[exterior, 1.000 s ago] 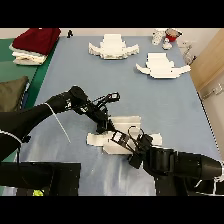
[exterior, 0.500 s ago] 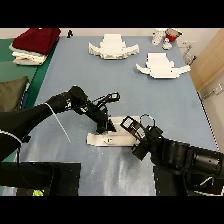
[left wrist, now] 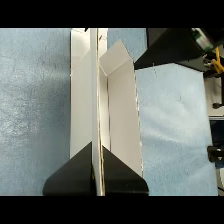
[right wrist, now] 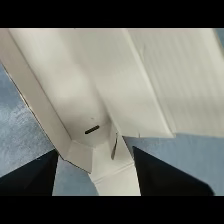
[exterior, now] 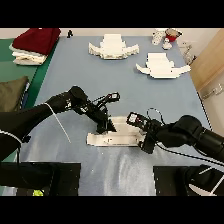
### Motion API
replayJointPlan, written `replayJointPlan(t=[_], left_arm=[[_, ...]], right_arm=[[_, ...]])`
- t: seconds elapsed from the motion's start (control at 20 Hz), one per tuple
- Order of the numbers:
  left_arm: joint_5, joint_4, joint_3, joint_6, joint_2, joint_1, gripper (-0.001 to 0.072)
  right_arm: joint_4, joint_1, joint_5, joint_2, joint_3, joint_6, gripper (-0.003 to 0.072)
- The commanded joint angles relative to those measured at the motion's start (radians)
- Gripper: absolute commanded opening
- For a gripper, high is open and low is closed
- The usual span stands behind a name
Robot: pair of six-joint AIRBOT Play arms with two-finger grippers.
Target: Fold the box.
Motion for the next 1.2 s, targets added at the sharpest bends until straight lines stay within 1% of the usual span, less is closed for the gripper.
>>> replayJointPlan(t=[0.0, 0.1, 0.25, 0.45, 0.55, 0.65, 0.75, 1.0, 1.15], left_arm=[[0.0, 0.0, 0.0, 0.0, 0.0, 0.0, 0.0017], [0.0, 0.0, 0.0, 0.0, 0.0, 0.0, 0.0017], [0.0, 0.0, 0.0, 0.0, 0.0, 0.0, 0.0017], [0.0, 0.0, 0.0, 0.0, 0.0, 0.0, 0.0017], [0.0, 0.0, 0.0, 0.0, 0.0, 0.0, 0.0017], [0.0, 0.0, 0.0, 0.0, 0.0, 0.0, 0.0017], [0.0, 0.0, 0.0, 0.0, 0.0, 0.0, 0.0017], [0.0, 0.0, 0.0, 0.0, 0.0, 0.0, 0.0017], [0.0, 0.0, 0.0, 0.0, 0.0, 0.0, 0.0018]], right_arm=[[0.351, -0.198, 0.039, -0.001, -0.042, -0.545, 0.072], [0.457, -0.246, 0.067, -0.007, -0.076, -0.721, 0.072], [0.495, -0.264, 0.069, -0.053, -0.082, -0.819, 0.072], [0.5, -0.27, 0.072, -0.125, -0.082, -0.827, 0.072], [0.497, -0.27, 0.068, -0.127, -0.08, -0.777, 0.072], [0.458, -0.27, 0.068, -0.12, -0.077, -0.715, 0.072], [0.412, -0.27, 0.065, -0.12, -0.076, -0.715, 0.072], [0.412, -0.27, 0.065, -0.12, -0.076, -0.724, 0.0718], [0.422, -0.27, 0.064, -0.123, -0.077, -0.801, 0.0717]])
